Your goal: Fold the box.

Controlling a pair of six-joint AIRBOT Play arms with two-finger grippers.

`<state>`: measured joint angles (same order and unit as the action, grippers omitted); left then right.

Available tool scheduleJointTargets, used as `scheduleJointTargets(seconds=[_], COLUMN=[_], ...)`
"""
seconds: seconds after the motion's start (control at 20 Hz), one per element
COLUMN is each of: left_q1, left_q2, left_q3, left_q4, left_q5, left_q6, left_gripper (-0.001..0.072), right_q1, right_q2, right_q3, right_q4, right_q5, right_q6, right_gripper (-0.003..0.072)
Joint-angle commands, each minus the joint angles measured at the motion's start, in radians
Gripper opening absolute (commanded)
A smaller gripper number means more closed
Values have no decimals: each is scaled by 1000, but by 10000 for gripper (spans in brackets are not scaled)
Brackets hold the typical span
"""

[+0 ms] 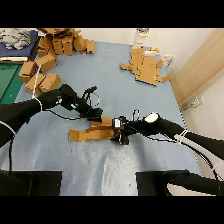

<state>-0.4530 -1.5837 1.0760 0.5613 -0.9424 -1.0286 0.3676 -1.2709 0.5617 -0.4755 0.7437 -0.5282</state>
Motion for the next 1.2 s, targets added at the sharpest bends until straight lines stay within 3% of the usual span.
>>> scheduleJointTargets(seconds=[0.0,0.2,0.3,0.4,0.65,0.7,0.75,0.8,1.15], left_q1=[21,67,73,72,72,68,59,43,-106], left_q2=[48,219,330,451,739,755,755,747,584], left_q3=[49,52,6,-88,-426,-468,-493,-505,-505], left_q4=[-14,229,333,352,351,336,329,323,314], left_q5=[0,-17,-34,-32,62,107,138,157,241], left_q6=[163,304,349,426,821,855,861,861,891], left_gripper=[10,8,6,6,14,48,348,595,596], right_q1=[1,1,1,1,1,1,1,1,1], right_q2=[0,0,0,0,0,0,0,0,0], right_q3=[0,0,0,0,0,0,0,0,0], right_q4=[0,0,0,0,0,0,0,0,0], right_q5=[0,-1,-1,0,0,0,0,0,0], right_q6=[0,0,0,0,0,0,0,0,0], right_gripper=[602,602,602,602,602,602,602,602,602])
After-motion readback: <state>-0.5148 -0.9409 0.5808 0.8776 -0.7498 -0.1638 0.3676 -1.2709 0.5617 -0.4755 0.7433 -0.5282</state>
